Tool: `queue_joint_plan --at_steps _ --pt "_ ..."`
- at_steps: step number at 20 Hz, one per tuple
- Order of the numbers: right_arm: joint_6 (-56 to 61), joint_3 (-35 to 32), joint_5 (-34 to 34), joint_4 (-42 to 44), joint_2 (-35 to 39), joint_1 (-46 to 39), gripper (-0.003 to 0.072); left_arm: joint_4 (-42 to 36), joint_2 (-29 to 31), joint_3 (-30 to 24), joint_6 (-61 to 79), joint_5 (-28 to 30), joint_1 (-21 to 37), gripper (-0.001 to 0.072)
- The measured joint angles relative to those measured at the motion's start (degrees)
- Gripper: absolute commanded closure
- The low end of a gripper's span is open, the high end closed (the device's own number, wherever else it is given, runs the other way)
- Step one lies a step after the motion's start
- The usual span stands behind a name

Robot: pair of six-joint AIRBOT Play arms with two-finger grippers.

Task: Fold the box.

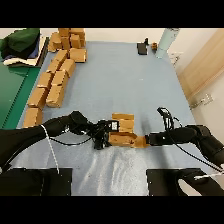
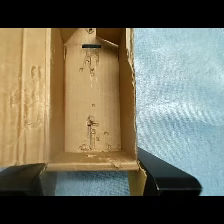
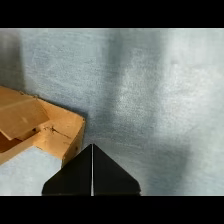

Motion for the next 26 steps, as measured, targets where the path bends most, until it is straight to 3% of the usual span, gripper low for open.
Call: queue_joint_plan --at_steps 10,22,24,26 --pt "-6.21 0.00 2.32 5.33 -4.57 0.00 0.0684 0.00 0.00 0.00 -0.02 0.00 0.00 0.0178" --pt "-11.28 0.02 1.31 13.00 -5.14 0.09 0.0681 0.02 0.00 0.00 0.00 0.00 0.00 0.0178" --pt "-11.34 0.35 1.46 13.25 -5.14 0.09 0.0497 0.02 0.00 0.00 0.00 0.00 0.00 0.0178" --pt "-11.39 1.36 1.40 13.60 -5.16 0.09 0.0496 0.02 0.00 0.00 0.00 -0.02 0.00 0.0178"
